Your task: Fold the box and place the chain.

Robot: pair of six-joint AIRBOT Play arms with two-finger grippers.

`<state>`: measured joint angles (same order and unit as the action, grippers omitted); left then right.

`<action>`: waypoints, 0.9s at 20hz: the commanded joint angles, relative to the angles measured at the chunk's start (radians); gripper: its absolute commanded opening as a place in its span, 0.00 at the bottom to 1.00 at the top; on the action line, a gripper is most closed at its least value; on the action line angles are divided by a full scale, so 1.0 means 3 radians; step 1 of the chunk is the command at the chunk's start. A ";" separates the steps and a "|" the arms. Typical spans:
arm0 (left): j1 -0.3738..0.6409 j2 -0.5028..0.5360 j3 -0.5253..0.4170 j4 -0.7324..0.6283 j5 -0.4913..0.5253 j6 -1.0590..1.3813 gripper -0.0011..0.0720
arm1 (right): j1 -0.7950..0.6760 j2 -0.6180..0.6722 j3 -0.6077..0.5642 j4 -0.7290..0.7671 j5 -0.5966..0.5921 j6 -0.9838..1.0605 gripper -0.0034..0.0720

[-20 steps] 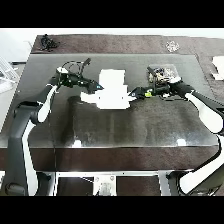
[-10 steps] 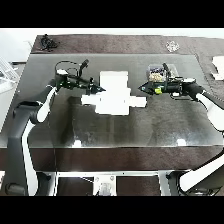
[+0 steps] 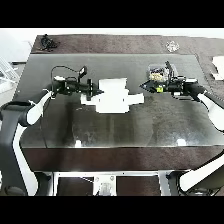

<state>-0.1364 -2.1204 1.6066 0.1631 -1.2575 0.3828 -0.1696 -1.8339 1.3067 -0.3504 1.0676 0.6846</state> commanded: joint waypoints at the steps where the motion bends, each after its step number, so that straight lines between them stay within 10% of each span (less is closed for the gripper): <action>1: 0.0001 0.0064 -0.0126 -0.0043 0.0142 0.0249 0.03 | 0.0031 0.0000 -0.0001 0.0011 -0.0011 -0.0042 0.44; 18: 0.0001 0.0053 -0.0126 0.0159 0.0304 0.0409 0.04 | 0.0041 0.0000 -0.0050 0.0008 -0.0006 -0.0043 0.44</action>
<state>-0.1364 -2.1036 1.5692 0.2058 -1.1885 0.5034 -0.1577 -1.8339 1.2926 -0.3477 1.0657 0.6712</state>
